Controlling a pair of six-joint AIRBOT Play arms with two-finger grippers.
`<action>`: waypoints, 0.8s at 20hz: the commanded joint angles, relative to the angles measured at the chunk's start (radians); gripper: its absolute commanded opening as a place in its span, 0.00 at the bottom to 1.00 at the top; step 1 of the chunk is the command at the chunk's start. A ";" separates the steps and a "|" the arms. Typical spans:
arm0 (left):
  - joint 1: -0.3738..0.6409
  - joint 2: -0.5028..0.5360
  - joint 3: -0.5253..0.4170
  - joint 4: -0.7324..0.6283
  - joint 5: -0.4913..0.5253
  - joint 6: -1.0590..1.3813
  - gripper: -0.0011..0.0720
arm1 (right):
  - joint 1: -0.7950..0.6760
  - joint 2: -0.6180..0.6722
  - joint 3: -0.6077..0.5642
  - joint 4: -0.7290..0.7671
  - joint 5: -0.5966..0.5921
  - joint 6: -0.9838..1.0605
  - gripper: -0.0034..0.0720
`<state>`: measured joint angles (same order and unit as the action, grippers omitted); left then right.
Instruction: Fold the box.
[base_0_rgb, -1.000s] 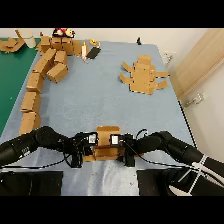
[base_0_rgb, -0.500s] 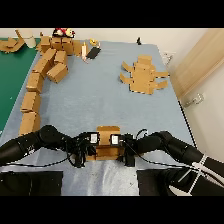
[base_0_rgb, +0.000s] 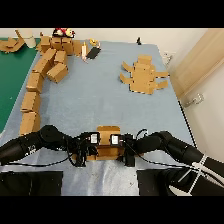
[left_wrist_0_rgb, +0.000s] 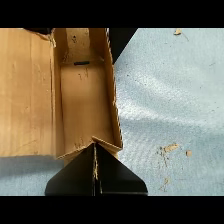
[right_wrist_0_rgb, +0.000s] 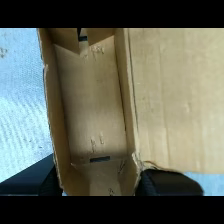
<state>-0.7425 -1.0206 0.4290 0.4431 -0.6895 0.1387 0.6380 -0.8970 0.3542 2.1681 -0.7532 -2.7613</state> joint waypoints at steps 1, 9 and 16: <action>0.000 -0.002 0.000 -0.006 -0.001 0.008 0.05 | 0.000 0.000 0.000 0.000 0.000 0.000 0.64; 0.000 -0.002 0.000 -0.018 -0.001 0.008 0.44 | 0.000 0.000 0.000 0.000 0.000 0.000 0.64; 0.000 -0.002 0.000 -0.017 -0.001 0.008 0.44 | 0.000 0.000 0.000 0.001 0.000 0.000 0.64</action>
<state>-0.7422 -1.0222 0.4290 0.4263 -0.6903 0.1463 0.6380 -0.8970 0.3542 2.1677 -0.7544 -2.7613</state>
